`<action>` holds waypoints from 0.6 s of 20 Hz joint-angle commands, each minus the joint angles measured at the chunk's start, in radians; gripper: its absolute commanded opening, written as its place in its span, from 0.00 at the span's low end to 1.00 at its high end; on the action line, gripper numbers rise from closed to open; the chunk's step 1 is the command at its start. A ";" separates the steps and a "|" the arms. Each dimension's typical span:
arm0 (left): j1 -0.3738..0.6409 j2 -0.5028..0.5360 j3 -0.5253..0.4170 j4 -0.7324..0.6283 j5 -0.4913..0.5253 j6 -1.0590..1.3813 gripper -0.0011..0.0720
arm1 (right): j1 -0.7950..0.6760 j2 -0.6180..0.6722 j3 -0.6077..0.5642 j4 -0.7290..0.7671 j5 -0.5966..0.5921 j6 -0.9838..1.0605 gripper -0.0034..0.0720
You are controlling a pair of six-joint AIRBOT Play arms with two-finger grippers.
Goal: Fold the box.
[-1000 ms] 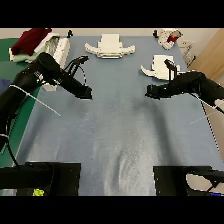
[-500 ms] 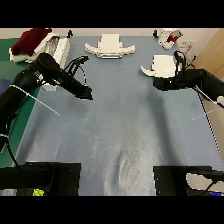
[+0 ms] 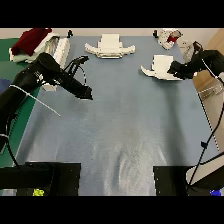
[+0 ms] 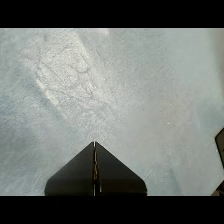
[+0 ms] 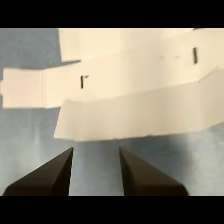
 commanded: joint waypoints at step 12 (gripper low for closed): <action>-0.001 0.000 0.000 0.000 0.000 0.000 0.03 | -0.232 -0.311 0.364 0.085 -0.240 0.097 0.58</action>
